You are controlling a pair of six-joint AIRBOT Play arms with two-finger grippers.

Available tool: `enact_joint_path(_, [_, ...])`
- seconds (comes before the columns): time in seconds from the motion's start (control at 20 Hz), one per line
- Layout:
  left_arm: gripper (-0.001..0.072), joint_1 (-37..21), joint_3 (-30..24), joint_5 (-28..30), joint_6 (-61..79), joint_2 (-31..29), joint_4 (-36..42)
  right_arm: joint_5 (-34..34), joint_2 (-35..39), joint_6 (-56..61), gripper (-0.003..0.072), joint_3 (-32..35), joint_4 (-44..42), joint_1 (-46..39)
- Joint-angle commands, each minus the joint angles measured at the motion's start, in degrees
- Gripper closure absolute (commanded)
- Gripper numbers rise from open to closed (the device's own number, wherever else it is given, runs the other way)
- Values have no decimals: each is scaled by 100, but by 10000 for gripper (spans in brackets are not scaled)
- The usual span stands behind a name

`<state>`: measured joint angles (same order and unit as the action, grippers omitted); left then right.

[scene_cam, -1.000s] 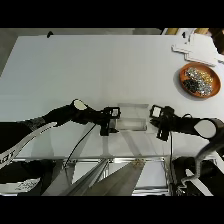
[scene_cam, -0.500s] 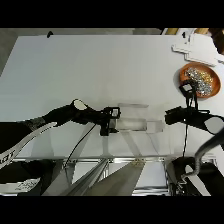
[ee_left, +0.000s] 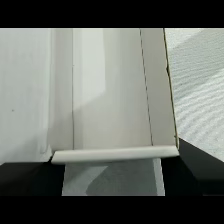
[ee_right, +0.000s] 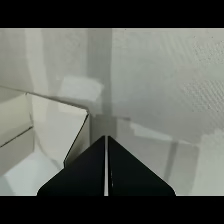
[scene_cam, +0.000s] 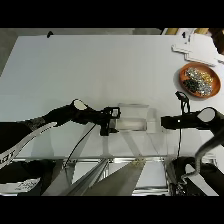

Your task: Fold the box and place the chain.

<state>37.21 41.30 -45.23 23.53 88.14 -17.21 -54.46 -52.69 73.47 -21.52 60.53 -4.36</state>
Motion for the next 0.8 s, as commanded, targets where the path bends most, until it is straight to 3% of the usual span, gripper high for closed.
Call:
enact_joint_path(0.0, [540, 2, 2, 2, 0, -2, -2, -149, -315, -48, 667, 4, -273, -11])
enact_joint_path(0.4, [540, 2, 2, 2, 0, -2, -2, -278, -313, -391, 663, 2, -780, 286])
enact_joint_path(0.6, [540, 2, 2, 2, 0, -2, -2, -472, 317, -507, 525, 4, -984, 286])
enact_joint_path(0.75, [540, 2, 2, 2, 0, -2, 0, -807, 566, -778, 327, 11, -1648, 286])
